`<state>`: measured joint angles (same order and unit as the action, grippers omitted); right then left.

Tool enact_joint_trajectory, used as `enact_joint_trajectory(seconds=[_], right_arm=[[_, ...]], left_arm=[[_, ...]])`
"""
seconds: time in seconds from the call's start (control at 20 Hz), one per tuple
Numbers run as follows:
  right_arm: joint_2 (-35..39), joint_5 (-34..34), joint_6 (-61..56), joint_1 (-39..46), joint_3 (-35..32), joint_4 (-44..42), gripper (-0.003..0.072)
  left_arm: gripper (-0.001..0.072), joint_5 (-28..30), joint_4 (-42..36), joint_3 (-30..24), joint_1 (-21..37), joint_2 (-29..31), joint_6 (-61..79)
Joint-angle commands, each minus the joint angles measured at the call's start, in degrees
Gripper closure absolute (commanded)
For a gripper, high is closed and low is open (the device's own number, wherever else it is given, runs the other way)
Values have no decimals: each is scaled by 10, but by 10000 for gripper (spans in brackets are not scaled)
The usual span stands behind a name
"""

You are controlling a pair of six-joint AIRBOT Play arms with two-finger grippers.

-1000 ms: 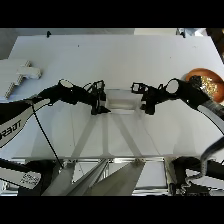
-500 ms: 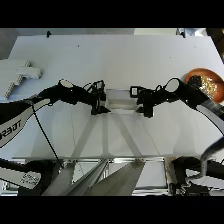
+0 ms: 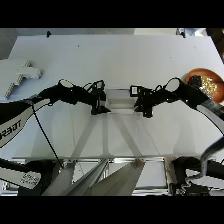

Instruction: Fold the box and place the chain.

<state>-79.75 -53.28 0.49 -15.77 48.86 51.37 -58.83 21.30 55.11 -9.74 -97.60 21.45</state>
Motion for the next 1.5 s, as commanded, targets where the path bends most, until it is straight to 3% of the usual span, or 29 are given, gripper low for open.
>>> enact_joint_trajectory(seconds=[0.0,0.15,0.2,0.25,0.3,0.4,0.5,0.65,0.7,0.8,0.9,1.05,1.1,1.2,1.3,1.35,1.45], right_arm=[[0,33,0,-1,0,-41,468],[0,32,-2,-7,0,-46,462],[0,32,-2,-9,0,-46,406],[0,32,-2,-9,0,-44,292],[0,32,-1,-10,0,-36,245],[0,32,-1,-9,0,-5,246],[0,33,-2,-9,0,14,251],[0,34,-1,-9,0,-12,323],[0,34,-1,-9,0,-22,381],[0,35,0,-9,0,-37,402],[0,39,0,-9,0,-38,490],[0,47,0,-9,0,-46,490],[0,47,0,-9,0,-56,478],[0,47,0,-9,0,-75,338],[0,47,0,-10,0,-83,306],[0,47,0,-9,0,-83,215],[0,47,0,-9,0,-83,213]], left_arm=[[254,-1,1,0,0,0,2],[254,-1,1,0,0,0,2],[254,-1,1,0,0,0,2],[254,-1,1,0,0,0,2],[254,-1,1,0,0,0,2],[254,-1,1,0,0,0,2],[254,-1,1,0,0,0,2],[254,-1,1,0,0,0,2],[254,-1,1,0,0,0,2],[254,-1,1,0,0,0,2],[254,-1,1,0,0,0,2],[254,-1,1,0,0,0,2],[254,-1,1,0,0,0,2],[254,-1,1,0,0,0,2],[254,-1,1,0,0,0,2],[254,-1,1,0,0,0,2],[254,-1,1,0,0,0,2]])
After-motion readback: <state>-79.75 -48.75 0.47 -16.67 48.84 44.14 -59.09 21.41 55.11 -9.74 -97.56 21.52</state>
